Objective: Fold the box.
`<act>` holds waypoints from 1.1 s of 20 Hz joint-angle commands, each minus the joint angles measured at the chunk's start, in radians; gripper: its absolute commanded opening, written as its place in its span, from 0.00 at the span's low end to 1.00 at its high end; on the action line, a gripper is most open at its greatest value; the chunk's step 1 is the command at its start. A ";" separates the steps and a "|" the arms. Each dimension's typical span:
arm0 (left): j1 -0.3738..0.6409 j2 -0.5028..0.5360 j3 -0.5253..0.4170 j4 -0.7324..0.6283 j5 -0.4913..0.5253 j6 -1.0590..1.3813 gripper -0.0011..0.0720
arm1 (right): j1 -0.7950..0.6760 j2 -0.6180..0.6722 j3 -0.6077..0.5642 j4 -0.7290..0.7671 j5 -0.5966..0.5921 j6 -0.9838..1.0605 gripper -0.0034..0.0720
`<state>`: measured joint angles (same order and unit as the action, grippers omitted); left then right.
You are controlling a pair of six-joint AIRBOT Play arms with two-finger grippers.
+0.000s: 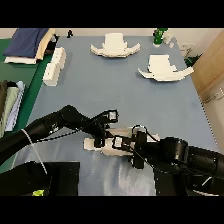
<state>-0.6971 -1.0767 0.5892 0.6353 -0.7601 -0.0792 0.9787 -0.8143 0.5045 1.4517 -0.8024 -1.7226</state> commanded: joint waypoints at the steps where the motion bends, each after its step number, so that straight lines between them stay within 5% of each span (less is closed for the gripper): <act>1: 0.000 0.000 0.000 0.000 0.000 0.000 0.04 | 0.000 0.053 0.002 -0.070 -0.082 0.163 0.82; 10: 0.000 0.000 0.000 0.000 0.000 0.000 0.04 | 0.000 0.085 0.001 -0.163 -0.156 0.295 0.84; 11: 0.000 0.000 0.000 0.000 0.000 0.000 0.04 | 0.000 0.085 0.001 -0.168 -0.157 0.295 0.99; 15: 0.000 0.000 0.000 0.000 0.000 0.000 0.04 | -0.064 0.084 0.000 -0.215 -0.103 0.269 1.00; 18: 0.000 0.000 0.000 0.000 0.000 0.000 0.04 | -0.195 0.084 0.000 -0.095 -0.078 0.098 1.00; 22: 0.000 0.000 0.000 0.000 0.000 0.000 0.04 | -0.398 0.077 -0.010 0.304 -0.058 -0.571 1.00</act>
<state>-0.6971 -1.0767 0.5892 0.6353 -0.7578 -0.0788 0.7048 -0.7326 0.4988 1.4868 -0.8795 -1.8568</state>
